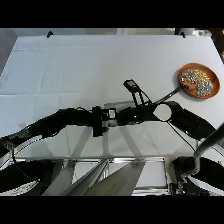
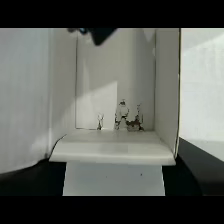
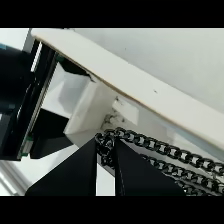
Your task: Fold the box and place the chain.
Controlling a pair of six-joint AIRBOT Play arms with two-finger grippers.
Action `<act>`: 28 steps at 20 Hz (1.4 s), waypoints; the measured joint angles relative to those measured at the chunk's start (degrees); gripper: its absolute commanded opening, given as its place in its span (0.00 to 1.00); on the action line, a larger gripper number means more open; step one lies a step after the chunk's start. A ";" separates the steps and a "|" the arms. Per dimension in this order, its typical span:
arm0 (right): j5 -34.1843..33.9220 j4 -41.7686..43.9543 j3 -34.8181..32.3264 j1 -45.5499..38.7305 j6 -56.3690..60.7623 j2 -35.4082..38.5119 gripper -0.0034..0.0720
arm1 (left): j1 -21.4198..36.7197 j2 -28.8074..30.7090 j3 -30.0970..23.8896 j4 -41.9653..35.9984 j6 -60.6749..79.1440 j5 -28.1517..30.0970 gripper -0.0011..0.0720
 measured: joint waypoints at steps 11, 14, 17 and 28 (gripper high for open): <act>1.27 -0.52 -0.02 0.85 0.74 -2.89 0.06 | -0.02 0.02 0.04 -0.09 0.22 0.22 0.21; 1.14 -3.89 -0.11 0.94 3.54 -1.73 0.06 | -0.09 0.04 0.11 0.07 0.28 0.02 0.21; 1.03 -7.91 -0.13 0.94 6.84 -0.46 0.06 | -0.11 0.09 0.13 0.20 0.42 -0.17 0.21; -1.20 -11.19 -0.07 0.20 10.34 3.54 0.06 | -0.09 0.07 0.11 -0.37 0.26 -0.87 0.21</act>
